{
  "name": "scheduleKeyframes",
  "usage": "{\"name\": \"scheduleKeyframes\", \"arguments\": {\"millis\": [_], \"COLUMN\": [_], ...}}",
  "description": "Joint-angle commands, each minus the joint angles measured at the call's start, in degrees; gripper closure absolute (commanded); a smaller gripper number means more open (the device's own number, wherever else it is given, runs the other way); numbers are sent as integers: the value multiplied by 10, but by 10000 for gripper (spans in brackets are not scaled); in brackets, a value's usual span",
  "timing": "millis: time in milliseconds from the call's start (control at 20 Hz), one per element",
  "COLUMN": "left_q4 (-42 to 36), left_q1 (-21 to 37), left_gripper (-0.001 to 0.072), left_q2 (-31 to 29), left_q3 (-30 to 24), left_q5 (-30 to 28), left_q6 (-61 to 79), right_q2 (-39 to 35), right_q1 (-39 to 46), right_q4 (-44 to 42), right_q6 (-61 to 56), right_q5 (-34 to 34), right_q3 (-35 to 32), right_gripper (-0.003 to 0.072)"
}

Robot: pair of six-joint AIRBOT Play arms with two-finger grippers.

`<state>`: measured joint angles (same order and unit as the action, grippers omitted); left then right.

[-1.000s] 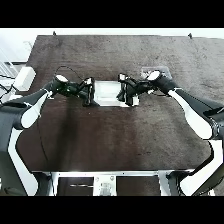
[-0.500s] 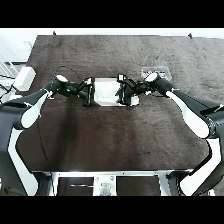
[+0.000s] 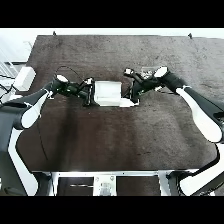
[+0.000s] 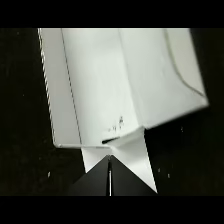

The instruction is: Fold the box and place the chain.

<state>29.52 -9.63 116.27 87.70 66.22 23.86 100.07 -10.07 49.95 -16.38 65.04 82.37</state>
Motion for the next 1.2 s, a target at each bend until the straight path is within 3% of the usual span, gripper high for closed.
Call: {"name": "scheduleKeyframes", "arguments": {"millis": [0, 350, 700, 850, 1150], "left_q4": [0, 0, 0, 0, 0], "left_q1": [0, 0, 0, 0, 0], "left_gripper": [121, 121, 121, 121, 121], "left_q2": [0, 0, 0, 0, 0], "left_q3": [0, 0, 0, 0, 0], "left_q5": [0, 0, 0, 0, 0], "left_q6": [0, 0, 0, 0, 0], "right_q2": [-44, -78, -81, -76, -31], "right_q1": [23, 108, 138, 127, 56], "right_q4": [44, 33, 30, -28, -139], "right_q6": [-169, -361, -482, -489, -459], "right_q5": [17, 9, -113, -149, -177], "right_q3": [0, -41, -159, -198, -197], "right_gripper": [680, 682, 680, 680, 679]}}
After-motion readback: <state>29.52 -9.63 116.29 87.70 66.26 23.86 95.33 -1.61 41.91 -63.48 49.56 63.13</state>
